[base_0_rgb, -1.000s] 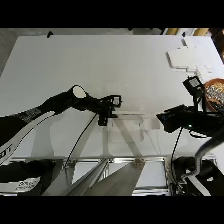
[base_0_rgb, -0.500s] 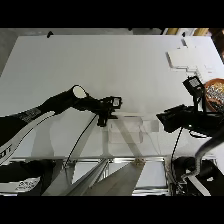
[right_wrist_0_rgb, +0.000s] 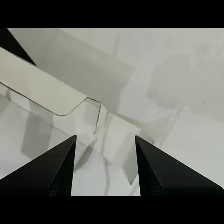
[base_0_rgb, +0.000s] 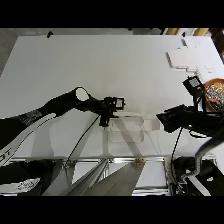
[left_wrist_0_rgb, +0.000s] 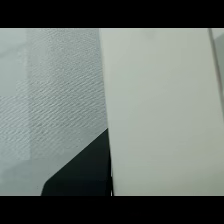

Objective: Fold the box and place the chain.

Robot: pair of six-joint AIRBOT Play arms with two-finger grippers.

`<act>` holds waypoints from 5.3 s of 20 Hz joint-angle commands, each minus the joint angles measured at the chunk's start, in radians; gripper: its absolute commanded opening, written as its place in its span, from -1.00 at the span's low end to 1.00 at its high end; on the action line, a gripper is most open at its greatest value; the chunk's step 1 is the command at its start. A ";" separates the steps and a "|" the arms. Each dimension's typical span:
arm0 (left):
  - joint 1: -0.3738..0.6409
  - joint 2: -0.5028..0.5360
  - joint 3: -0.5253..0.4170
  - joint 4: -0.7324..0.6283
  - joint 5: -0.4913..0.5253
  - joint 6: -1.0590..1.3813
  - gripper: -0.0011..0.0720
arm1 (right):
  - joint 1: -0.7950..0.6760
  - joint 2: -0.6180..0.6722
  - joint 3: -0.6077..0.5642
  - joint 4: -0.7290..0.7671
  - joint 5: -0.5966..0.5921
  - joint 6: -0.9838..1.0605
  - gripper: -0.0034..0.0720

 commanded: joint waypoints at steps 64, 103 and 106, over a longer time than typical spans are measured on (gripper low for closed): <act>-0.003 -0.019 0.000 0.016 0.010 -0.031 -0.94 | 0.249 -0.072 -0.221 0.079 -0.039 -1.000 0.20; -0.003 -0.019 0.000 0.015 0.010 -0.031 -0.94 | -0.080 -0.421 -0.264 0.575 -0.338 -1.621 0.90; -0.003 -0.019 0.000 0.014 0.010 -0.031 -0.94 | -0.127 -0.505 -0.230 0.644 -0.277 -1.757 0.90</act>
